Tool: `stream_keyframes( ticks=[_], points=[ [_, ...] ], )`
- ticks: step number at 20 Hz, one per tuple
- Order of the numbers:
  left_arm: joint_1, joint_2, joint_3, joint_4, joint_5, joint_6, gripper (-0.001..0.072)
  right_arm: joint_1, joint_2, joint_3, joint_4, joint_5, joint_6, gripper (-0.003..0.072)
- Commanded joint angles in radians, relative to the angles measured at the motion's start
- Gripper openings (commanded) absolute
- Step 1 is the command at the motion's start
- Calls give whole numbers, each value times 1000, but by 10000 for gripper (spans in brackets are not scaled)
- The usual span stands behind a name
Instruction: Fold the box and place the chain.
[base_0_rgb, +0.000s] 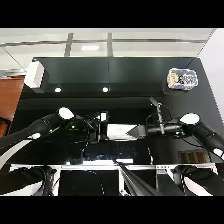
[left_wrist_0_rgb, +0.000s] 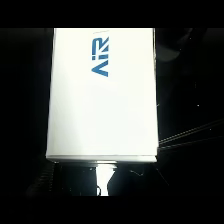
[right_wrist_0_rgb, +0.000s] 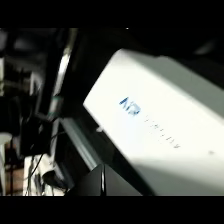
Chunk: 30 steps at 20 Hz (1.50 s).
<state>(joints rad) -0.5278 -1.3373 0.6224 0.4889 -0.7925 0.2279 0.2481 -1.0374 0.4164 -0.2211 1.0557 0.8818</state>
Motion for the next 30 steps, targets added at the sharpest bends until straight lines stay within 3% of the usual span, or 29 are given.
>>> stream_keyframes(
  ticks=[1,6,13,17,20,21,22,23,27,30],
  points=[
    [0,0,0,0,0,0,334,36,-18,-14,-50,-158,105,11],
    [0,0,0,0,0,0,335,35,-25,-14,-189,-169,185,11],
    [0,0,0,0,-1,0,334,34,-25,-6,-195,-149,156,11],
    [1,1,1,0,0,0,332,-4,-3,146,-233,130,63,11],
    [1,25,1,0,27,-5,336,-100,53,306,-470,292,99,11],
    [1,34,1,0,36,-35,414,-140,80,337,-546,287,128,11],
    [1,39,1,1,32,-57,653,-182,104,353,-586,277,137,11],
    [2,45,2,12,34,-95,717,-219,121,355,-592,272,136,11],
    [3,153,19,127,-10,-198,717,-341,127,354,-607,332,135,11],
    [-2,257,43,154,-68,-272,716,-395,127,354,-618,306,132,11]
  ],
)
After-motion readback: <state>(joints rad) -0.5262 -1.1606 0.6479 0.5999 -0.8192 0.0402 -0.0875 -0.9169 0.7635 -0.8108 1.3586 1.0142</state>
